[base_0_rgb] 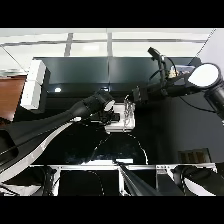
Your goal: Fold the box and place the chain.
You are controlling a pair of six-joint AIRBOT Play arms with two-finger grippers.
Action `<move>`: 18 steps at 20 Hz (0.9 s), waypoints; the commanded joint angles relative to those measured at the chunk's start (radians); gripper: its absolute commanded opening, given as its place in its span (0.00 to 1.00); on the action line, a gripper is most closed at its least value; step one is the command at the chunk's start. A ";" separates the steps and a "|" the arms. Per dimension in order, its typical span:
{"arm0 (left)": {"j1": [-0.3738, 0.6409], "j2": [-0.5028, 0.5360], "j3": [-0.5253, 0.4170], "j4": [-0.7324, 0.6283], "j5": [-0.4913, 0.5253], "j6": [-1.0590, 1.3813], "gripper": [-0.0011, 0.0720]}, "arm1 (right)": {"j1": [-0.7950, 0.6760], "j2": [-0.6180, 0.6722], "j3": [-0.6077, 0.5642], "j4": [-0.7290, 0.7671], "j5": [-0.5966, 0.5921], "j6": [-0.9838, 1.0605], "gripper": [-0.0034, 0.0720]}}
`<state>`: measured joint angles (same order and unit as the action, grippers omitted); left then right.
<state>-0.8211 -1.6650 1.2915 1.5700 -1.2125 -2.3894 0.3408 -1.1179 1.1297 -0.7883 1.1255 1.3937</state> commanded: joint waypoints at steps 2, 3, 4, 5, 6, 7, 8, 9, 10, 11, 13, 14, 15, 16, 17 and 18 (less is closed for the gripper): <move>0.001 0.000 0.000 0.000 0.000 0.000 0.06 | -0.003 0.000 0.117 0.010 0.037 -0.014 0.07; 0.001 0.000 0.000 0.000 0.000 0.000 0.06 | -0.003 0.000 0.150 0.003 0.053 -0.014 0.07; 0.001 0.000 0.000 0.000 0.000 0.000 0.06 | -0.007 0.001 0.185 0.002 0.074 -0.014 0.07; 0.001 0.000 0.000 0.000 0.000 0.000 0.06 | -0.013 0.001 0.214 0.002 0.097 -0.014 0.07; 0.001 0.000 0.000 0.000 0.000 0.000 0.06 | -0.021 0.001 0.236 0.002 0.122 -0.014 0.07; 0.001 0.000 0.000 0.000 0.001 0.000 0.06 | -0.025 0.001 0.244 0.002 0.142 -0.014 0.07; 0.001 0.000 0.000 0.000 0.001 0.000 0.06 | -0.027 0.000 0.241 -0.001 0.165 -0.014 0.07; 0.001 0.000 0.000 0.000 0.001 0.000 0.06 | -0.024 0.000 0.232 -0.001 0.181 -0.014 0.07; 0.001 0.000 0.000 0.000 0.001 0.000 0.06 | -0.015 0.000 0.217 -0.002 0.193 -0.014 0.07; 0.001 0.000 0.000 0.000 0.001 0.000 0.06 | -0.006 0.000 0.195 -0.007 0.198 -0.014 0.07; 0.001 0.000 0.000 0.000 0.001 0.000 0.06 | 0.016 0.000 0.139 -0.063 0.200 -0.014 0.07; 0.001 0.000 0.000 0.000 0.001 0.000 0.06 | 0.023 0.000 0.103 -0.095 0.189 -0.013 0.07; 0.001 0.000 0.000 0.000 0.001 0.000 0.06 | 0.023 0.000 0.068 -0.106 0.172 -0.010 0.07; 0.001 0.000 0.000 0.000 0.001 0.000 0.06 | 0.023 0.000 0.028 -0.106 0.146 -0.010 0.07; 0.001 0.000 0.000 0.000 0.001 0.000 0.06 | 0.023 0.000 -0.008 -0.106 0.108 -0.010 0.07; 0.001 0.000 0.000 0.000 0.001 0.000 0.06 | 0.023 -0.002 -0.047 -0.095 0.060 -0.010 0.07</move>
<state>-0.8211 -1.6650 1.2915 1.5700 -1.2121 -2.3898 0.3580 -1.1179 1.1728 -0.8684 1.2659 1.3808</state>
